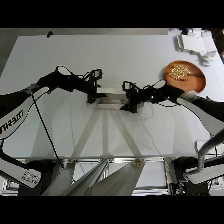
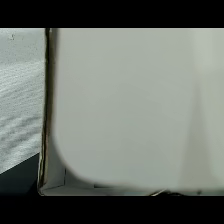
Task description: Fold the box and place the chain.
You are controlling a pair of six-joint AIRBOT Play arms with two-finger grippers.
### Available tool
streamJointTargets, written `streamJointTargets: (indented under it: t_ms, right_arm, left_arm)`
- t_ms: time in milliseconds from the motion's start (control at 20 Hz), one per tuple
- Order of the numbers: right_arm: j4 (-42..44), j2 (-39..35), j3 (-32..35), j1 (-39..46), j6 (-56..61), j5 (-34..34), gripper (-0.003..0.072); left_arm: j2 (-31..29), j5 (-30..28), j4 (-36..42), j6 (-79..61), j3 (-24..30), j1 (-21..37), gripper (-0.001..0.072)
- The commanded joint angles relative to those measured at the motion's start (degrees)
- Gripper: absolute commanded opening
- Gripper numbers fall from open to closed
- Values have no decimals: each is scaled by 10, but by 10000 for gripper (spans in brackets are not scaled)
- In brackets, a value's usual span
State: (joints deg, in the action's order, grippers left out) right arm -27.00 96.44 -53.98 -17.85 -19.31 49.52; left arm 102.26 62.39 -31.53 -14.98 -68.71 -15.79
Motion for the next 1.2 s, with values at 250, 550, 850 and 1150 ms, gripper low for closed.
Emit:
streamJointTargets:
  t_ms: [250, 550, 850, 1150]
  right_arm:
    - [0, 0, 0, 0, 0, 0, 457]
    - [0, 0, 0, 0, 0, 0, 457]
    - [0, 0, 0, 0, 0, 0, 457]
    - [0, 0, 0, 0, 0, 0, 457]
  left_arm:
    - [0, 0, 0, 0, 0, 0, 8]
    - [0, 2, 0, 0, 0, 0, 8]
    - [-25, 4, -9, 16, 0, 2, 420]
    - [-81, 10, -99, 94, 0, 30, 533]
